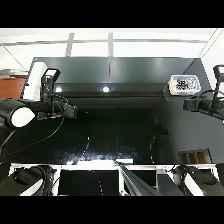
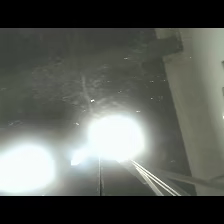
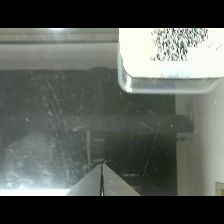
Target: Fold the box and place the chain.
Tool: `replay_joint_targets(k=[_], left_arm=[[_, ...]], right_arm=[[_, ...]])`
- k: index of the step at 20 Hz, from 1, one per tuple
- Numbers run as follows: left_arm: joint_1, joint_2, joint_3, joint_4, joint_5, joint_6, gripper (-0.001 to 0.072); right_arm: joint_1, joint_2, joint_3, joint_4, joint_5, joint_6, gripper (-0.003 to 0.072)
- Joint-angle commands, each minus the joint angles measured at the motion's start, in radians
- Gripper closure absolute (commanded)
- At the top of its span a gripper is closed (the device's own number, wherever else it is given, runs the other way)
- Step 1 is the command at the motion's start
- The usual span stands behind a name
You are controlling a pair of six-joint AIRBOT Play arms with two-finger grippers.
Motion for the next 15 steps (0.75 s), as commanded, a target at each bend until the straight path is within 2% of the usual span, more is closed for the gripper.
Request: replay_joint_targets(k=[1,15], left_arm=[[0.036,0.011,-0.014,0.007,0.006,-0.012,0.0677],[0.04,0.01,-0.014,-0.003,0.011,-0.012,0.0677]], right_arm=[[0.001,0.014,-0.023,-0.024,-0.017,-0.003,0.0666],[0.001,0.014,-0.023,-0.024,-0.017,-0.003,0.0666]])
